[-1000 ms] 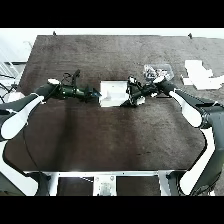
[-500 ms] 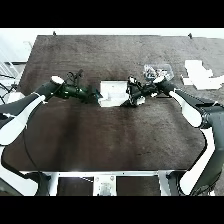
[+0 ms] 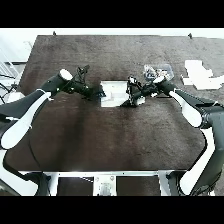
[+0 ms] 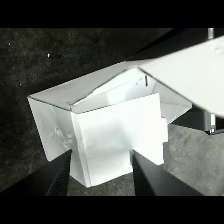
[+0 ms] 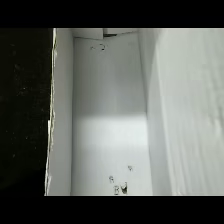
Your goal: Fold the box and place the chain.
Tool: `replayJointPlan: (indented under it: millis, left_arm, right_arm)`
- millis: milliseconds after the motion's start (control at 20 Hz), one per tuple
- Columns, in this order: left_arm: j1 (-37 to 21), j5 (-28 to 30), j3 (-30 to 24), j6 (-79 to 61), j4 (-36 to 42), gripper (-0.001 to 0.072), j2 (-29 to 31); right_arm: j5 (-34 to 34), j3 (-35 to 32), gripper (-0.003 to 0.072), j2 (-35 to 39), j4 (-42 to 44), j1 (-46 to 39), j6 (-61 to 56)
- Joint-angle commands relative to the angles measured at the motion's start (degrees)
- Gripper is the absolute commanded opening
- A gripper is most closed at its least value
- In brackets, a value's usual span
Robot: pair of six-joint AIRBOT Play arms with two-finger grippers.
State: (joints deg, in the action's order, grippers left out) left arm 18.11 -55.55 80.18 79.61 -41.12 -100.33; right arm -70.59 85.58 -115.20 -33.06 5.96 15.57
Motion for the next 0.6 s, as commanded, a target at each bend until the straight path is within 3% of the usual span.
replayJointPlan:
  millis: [0, 400, 550]
  left_arm:
    - [1.5, 1.3, 0.7, 4.3, -3.1, 0.0452, 0.0]
    - [3.5, 3.3, 0.7, 13.1, -9.8, 0.0452, 0.0]
    - [5.4, 3.1, 3.1, 18.0, -17.7, 0.0452, 0.0]
  right_arm:
    - [0.0, 0.0, 0.0587, 0.0, 0.1, 0.0, -0.1]
    - [0.0, 0.0, 0.0587, 0.0, 0.1, 0.0, -0.1]
    - [0.0, 0.0, 0.0587, 0.0, 0.1, 0.0, -0.1]
